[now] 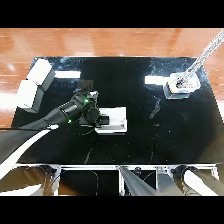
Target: Fold the box and place the chain.
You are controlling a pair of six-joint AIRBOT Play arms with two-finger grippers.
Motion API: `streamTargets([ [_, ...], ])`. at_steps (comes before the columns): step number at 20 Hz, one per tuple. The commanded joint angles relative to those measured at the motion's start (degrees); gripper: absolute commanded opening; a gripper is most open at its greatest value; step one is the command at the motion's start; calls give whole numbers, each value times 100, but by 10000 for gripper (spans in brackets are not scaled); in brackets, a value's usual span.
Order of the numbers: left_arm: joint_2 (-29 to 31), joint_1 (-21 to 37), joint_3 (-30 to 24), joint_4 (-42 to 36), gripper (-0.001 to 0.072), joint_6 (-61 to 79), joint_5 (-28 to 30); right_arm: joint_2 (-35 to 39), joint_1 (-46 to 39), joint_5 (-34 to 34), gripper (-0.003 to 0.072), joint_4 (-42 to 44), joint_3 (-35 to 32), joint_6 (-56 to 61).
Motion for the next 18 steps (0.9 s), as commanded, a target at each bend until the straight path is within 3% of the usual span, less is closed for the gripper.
streamTargets([
  [1, -2, -4, 2, 2, 15, 2, 2, 535, 306, 400, 32, 208, 0, -203],
  [6, -2, -4, 2, 2, 15, 2, -4, 999, 1624, 920, 33, 107, -2, -199],
  [18, -2, -9, 2, 0, 15, 2, 0, 1235, 3932, 885, 34, -105, -2, 24],
])
